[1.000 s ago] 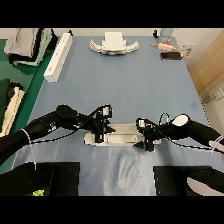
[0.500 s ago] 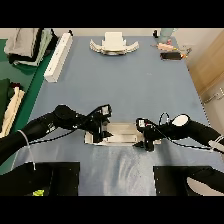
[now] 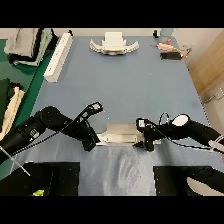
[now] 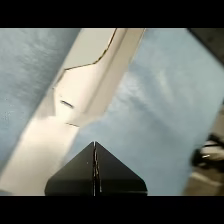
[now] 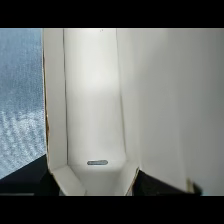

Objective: Fold the box.

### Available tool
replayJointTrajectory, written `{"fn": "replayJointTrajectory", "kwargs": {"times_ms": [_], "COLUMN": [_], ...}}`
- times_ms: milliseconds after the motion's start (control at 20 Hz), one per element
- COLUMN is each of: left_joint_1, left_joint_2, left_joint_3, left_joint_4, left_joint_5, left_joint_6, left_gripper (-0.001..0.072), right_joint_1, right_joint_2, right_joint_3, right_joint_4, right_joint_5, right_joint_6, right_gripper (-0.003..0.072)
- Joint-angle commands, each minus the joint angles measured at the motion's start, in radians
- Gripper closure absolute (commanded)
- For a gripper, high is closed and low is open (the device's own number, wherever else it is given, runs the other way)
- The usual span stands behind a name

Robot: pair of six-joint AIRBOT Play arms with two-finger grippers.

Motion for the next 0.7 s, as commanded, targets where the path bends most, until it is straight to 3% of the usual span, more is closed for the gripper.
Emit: {"fn": "replayJointTrajectory", "kwargs": {"times_ms": [0,150,300,500,650], "left_joint_1": [-0.081,-0.129,-0.079,0.024,0.020], "left_joint_2": [-0.003,-0.116,-0.250,-0.367,-0.462], "left_joint_3": [0.009,0.077,0.194,0.275,0.274], "left_joint_4": [-0.212,-0.344,-0.370,-0.372,-0.354], "left_joint_5": [0.071,0.251,0.336,0.318,0.233], "left_joint_6": [-0.273,-0.348,-0.378,-0.464,-0.516], "left_gripper": [0.0695,0.0695,0.0694,0.0695,0.0695], "right_joint_1": [0.001,0.001,0.001,0.001,0.001], "right_joint_2": [0.000,0.000,0.000,0.000,0.000], "right_joint_3": [0.001,0.001,0.001,0.001,0.001], "right_joint_4": [0.000,0.000,0.000,0.000,0.000], "right_joint_5": [0.000,0.000,0.000,0.000,0.000], "right_joint_6": [0.000,0.000,0.000,0.000,0.000], "right_gripper": [0.0181,0.0180,0.0181,0.0181,0.0181]}}
